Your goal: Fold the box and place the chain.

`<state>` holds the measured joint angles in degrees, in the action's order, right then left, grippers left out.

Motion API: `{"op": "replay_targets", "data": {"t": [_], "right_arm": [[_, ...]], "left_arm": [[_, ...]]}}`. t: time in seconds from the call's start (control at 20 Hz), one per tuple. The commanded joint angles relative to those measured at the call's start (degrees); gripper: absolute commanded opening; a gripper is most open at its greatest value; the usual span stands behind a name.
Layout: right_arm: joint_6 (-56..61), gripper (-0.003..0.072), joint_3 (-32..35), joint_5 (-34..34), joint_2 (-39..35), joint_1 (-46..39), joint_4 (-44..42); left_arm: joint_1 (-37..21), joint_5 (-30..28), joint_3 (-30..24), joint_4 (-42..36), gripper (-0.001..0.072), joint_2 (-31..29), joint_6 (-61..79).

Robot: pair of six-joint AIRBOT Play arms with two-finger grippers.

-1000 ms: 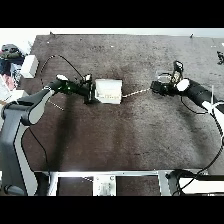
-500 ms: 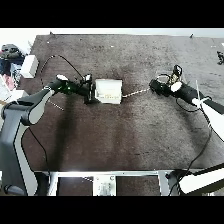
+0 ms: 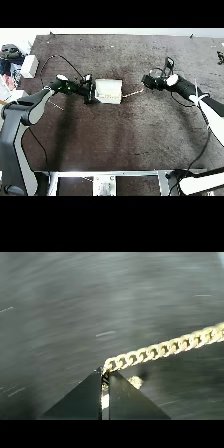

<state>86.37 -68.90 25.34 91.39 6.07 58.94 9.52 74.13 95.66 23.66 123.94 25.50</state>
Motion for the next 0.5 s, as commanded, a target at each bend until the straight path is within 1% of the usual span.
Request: {"op": "replay_targets", "data": {"t": [0.0, 0.1, 0.2, 0.35, 0.45], "right_arm": [[-4.33, 0.0013, -0.2, 3.13, -9.68, 6.43, -0.24], [-4.55, 0.0013, -0.2, 2.54, -15.15, 10.16, -0.11], [-4.55, 0.0013, -0.2, 0.74, -18.86, 13.66, -0.09], [-4.52, 0.0013, -0.2, -3.39, -20.79, 18.62, -0.28], [-4.5, 0.0013, -0.2, -4.61, -20.65, 21.05, -0.28]], "left_arm": [[0.02, -0.02, 0.04, 0.02, 0.0354, -0.02, 0.0], [0.02, -0.02, 0.04, 0.02, 0.0354, -0.02, 0.02], [0.02, -0.02, 0.04, 0.02, 0.0354, -0.02, 0.0], [0.02, -0.02, 0.04, 0.02, 0.0354, -0.02, 0.0], [0.02, 0.0, 0.04, 0.02, 0.0354, -0.02, 0.0]]}}
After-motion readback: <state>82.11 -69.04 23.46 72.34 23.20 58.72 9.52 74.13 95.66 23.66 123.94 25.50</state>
